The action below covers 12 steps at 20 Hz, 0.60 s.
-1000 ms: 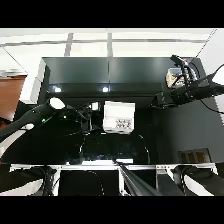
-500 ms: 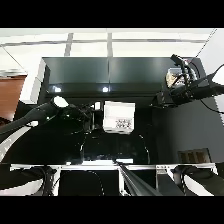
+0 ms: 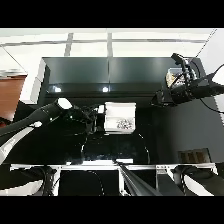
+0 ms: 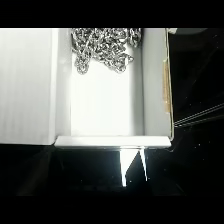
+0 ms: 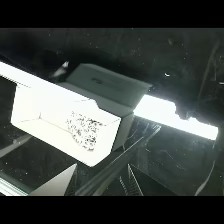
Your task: Fold the box and place the chain.
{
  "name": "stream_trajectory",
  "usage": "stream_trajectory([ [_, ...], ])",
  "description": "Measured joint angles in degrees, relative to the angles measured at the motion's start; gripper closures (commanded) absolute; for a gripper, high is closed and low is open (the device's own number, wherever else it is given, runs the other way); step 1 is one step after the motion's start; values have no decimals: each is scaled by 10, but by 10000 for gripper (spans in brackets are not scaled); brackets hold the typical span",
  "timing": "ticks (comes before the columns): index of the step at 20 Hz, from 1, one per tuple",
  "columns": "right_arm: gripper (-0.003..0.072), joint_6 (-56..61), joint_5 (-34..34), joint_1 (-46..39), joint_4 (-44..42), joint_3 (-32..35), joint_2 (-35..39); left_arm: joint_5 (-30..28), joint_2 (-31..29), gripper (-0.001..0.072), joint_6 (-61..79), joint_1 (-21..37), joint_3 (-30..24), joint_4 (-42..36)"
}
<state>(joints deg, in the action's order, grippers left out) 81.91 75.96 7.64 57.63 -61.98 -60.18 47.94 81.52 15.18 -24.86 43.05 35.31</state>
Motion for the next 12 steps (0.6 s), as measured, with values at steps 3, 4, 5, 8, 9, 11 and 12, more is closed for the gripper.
stream_trajectory([
  [3, 314, -1, -1, 0, 0, 0, 0, 2, 1, -3, -2, 0, 0, 4],
  [4, 314, -1, -2, 0, 0, 0, 0, 3, 1, -2, -2, 0, 0, 5],
  [5, 314, -1, -2, 0, 0, 0, 0, 6, 1, -3, -3, -1, 0, 5],
  [8, 314, -1, -3, 0, 0, 0, 0, 11, 1, -3, -3, -1, 0, 3],
  [9, 314, -1, -3, 0, 0, 0, 0, 12, 1, -4, -3, -1, 0, 2],
  [11, 314, -1, -3, 0, 0, 0, 0, 15, 1, -5, -4, -1, 0, -3],
  [12, 314, -1, -3, 0, 0, 0, 0, 15, 1, -5, -4, -1, 0, -6],
])
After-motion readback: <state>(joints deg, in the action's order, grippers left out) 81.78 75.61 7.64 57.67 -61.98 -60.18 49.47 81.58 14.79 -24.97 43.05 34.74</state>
